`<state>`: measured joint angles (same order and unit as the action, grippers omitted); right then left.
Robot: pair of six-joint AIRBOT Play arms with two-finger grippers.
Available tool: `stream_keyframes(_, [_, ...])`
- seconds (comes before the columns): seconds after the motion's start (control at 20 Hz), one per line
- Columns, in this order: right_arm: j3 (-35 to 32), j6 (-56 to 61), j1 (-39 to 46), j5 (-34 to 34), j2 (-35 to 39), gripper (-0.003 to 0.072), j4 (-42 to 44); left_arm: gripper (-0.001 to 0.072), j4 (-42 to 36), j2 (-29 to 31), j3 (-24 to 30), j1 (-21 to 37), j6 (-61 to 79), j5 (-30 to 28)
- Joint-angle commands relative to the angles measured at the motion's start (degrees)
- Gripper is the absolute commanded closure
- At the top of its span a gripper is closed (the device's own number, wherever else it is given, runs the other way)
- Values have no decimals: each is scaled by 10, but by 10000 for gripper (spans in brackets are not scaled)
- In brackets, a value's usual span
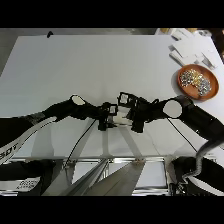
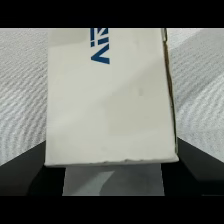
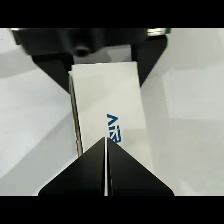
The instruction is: Fold the box and place the chain.
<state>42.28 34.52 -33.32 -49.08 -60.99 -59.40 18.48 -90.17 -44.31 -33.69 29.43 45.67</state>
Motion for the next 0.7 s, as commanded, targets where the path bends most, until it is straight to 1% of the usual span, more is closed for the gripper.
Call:
stream_keyframes(0.0, [-1, 1, 16, -30, -22, 668, 33, 457, 0, 0, 0, 0, 0, 0])
stream_keyframes(0.1, [-8, 0, 16, -36, -35, 668, 42, 457, 0, 0, 0, 0, 0, 0])
stream_keyframes(0.3, [-15, -1, 16, -41, -36, 668, 42, 458, 0, 0, 0, 0, 0, 0])
stream_keyframes(0.65, [-55, -5, 16, -12, -36, 668, 42, 457, 0, 0, 0, 0, 0, 0])
